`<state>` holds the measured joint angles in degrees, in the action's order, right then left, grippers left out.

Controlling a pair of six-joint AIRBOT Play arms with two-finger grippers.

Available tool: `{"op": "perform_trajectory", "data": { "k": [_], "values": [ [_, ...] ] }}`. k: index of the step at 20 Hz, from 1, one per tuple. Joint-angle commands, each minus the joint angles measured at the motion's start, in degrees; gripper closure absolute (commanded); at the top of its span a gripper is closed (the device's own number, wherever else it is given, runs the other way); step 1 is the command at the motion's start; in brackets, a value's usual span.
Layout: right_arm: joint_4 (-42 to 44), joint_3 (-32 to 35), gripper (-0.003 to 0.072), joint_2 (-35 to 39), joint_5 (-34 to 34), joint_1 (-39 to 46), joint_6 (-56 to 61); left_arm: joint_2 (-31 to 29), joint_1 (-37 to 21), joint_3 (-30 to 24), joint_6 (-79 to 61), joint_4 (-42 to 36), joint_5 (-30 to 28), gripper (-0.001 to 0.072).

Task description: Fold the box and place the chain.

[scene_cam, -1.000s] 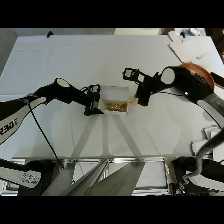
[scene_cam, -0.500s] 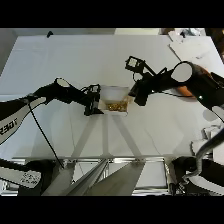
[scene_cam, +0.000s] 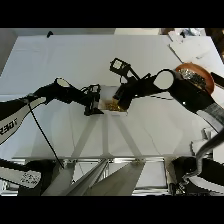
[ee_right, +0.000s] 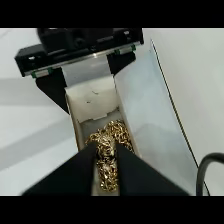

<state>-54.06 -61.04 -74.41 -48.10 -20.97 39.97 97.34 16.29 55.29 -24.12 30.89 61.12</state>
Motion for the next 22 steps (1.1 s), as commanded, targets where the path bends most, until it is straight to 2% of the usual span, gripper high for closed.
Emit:
{"op": "perform_trajectory", "data": {
  "k": [1, 7, 12, 16, 22],
  "values": [
    [-3.6, 0.0, 0.0316, -1.1, 0.9, -0.7, 4.2, 0.0, 0.0, 0.0, 0.0, 0.0, 0.0, 0.0371],
    [-2.9, -0.2, 0.032, 3.5, 1.2, -0.7, 5.3, 0.0, 0.0, 0.0, 0.0, 0.0, 0.0, 0.0371],
    [-7.5, -4.7, 0.0322, 7.6, 3.9, 0.0, 8.5, 0.0, 0.0, 0.0, 0.0, 0.0, 0.0, 0.0371],
    [-7.6, -8.1, 0.0324, 5.3, 4.3, 5.4, 11.6, 0.0, 0.0, 0.0, 0.0, 0.0, 0.0, 0.0371],
    [-7.7, -8.4, 0.033, -2.4, 4.3, 12.4, 14.1, 0.0, 0.0, 0.0, 0.0, 0.0, 0.0, 0.0371]
  ]
}}
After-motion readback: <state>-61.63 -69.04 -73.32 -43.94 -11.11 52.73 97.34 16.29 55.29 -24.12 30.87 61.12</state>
